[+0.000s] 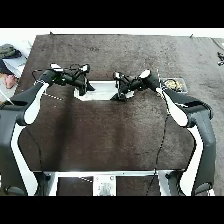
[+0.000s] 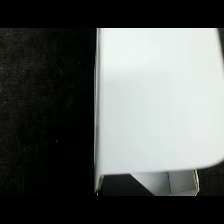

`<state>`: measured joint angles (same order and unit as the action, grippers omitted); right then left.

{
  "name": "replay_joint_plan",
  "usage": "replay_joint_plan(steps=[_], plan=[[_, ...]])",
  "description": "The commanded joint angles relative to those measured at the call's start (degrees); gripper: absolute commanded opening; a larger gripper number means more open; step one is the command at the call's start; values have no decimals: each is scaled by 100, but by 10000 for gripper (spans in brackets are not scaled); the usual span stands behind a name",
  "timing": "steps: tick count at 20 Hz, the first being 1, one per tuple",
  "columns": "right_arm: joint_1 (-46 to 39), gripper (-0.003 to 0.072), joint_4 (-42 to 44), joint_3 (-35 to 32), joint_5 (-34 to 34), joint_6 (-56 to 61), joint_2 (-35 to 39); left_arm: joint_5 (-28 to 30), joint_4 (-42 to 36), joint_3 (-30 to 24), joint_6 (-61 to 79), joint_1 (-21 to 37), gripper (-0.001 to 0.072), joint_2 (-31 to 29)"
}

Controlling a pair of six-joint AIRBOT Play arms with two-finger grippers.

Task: Fold the box and place the chain.

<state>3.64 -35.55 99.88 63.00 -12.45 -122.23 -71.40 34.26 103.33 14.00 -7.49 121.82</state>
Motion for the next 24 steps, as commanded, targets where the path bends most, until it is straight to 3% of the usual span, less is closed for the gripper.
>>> replay_joint_plan(steps=[1, 23, 24], plan=[[-2, 167, -2, -2, -2, 4, -4, 2, 2, -2, 0, 4, 12, -4], [-2, 167, -4, -2, -2, 4, -4, -74, -2, -2, -4, 4, 14, -4], [-2, 167, -4, -2, -2, 4, -4, -101, -2, 0, -2, 4, 110, -7]])
